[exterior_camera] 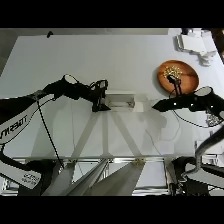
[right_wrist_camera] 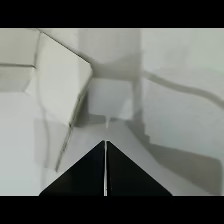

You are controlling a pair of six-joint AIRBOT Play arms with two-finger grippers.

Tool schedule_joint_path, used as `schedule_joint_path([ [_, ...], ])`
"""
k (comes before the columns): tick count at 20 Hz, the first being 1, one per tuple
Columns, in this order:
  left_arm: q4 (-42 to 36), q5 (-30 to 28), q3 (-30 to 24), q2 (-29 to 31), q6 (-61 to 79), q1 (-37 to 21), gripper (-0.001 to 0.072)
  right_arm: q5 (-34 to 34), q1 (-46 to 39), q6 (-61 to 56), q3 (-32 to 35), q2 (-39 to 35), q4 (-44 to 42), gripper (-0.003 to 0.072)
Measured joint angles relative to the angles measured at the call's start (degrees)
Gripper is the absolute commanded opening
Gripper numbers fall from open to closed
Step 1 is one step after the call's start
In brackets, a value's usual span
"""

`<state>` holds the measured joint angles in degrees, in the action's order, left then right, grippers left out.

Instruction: Fold the box and place the chain.

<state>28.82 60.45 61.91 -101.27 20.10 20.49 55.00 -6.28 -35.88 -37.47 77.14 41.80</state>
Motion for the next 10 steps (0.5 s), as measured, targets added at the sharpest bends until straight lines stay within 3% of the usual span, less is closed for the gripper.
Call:
schedule_joint_path([
  [8,0.00,0.00,0.00,0.00,0.00,0.00,0.0257,-0.37,5.95,-1.40,0.52,4.76,-10.93,0.0013],
  [9,0.00,0.00,0.00,0.00,0.00,0.00,0.0257,0.13,6.12,-1.40,0.52,4.74,-12.66,0.0036],
  [10,0.00,0.00,0.00,0.00,0.00,0.00,0.0257,0.76,6.25,-1.40,0.55,4.66,-14.75,0.0161],
])
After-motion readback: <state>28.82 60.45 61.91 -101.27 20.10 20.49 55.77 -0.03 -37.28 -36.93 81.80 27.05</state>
